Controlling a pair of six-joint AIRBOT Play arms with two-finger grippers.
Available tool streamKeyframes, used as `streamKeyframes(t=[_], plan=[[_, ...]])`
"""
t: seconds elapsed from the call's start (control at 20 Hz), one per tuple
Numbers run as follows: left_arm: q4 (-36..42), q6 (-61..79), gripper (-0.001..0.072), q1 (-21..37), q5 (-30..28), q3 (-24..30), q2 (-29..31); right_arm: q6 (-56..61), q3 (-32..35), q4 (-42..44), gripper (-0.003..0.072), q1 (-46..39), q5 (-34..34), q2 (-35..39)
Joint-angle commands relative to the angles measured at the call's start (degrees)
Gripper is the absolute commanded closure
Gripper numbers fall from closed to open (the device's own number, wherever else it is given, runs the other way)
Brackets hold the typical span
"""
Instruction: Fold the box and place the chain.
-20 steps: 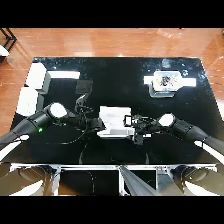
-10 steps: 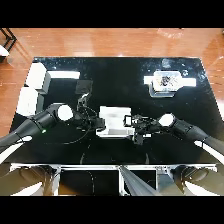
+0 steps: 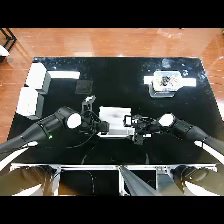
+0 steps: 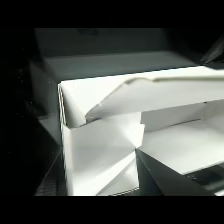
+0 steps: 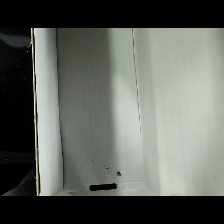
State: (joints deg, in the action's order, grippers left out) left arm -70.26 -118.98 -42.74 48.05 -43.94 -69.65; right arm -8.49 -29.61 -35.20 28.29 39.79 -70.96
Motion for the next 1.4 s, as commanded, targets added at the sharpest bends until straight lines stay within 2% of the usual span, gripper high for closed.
streamKeyframes(t=[0.0, 0.15, 0.35, 0.4, 0.45, 1.05, 1.15, 1.25, 1.35], plan=[[-8.83, -8.04, 0.0157, -2.99, 2.58, -2.19, -1.05, 0.00, 0.04, 0.00, 0.0380, 0.04, 0.04, -0.02], [-13.27, -12.41, 0.0157, -4.59, 3.67, -3.91, -1.33, 0.00, 0.04, 0.00, 0.0381, 0.04, 0.04, -0.02], [-13.03, -13.11, 0.0160, -4.74, 3.63, -4.55, -1.79, 0.00, 0.04, 0.00, 0.0380, 0.04, 0.04, -0.02], [-13.00, -13.16, 0.0203, -4.74, 3.65, -4.55, -1.79, 0.00, 0.04, 0.00, 0.0380, 0.04, 0.04, -0.02], [-12.94, -13.29, 0.0217, -4.74, 3.63, -4.55, -1.79, 0.00, 0.04, 0.00, 0.0381, 0.04, 0.04, -0.02], [-11.74, -13.29, 0.0218, -6.34, 3.41, -5.75, -1.79, 0.00, 0.04, 0.02, 0.0380, 0.04, 0.04, -0.04], [-11.78, -13.27, 0.0280, -6.34, 3.41, -5.75, -1.79, 0.00, 0.04, 0.00, 0.0380, 0.04, 0.04, -0.02], [-12.26, -13.27, 0.0289, -6.34, 3.41, -5.75, -1.79, 0.00, 0.04, 0.00, 0.0380, 0.04, 0.02, -0.02], [-13.20, -13.27, 0.0348, -6.34, 3.45, -5.75, -1.81, 0.00, 0.04, 0.02, 0.0380, 0.04, 0.04, -0.02]])
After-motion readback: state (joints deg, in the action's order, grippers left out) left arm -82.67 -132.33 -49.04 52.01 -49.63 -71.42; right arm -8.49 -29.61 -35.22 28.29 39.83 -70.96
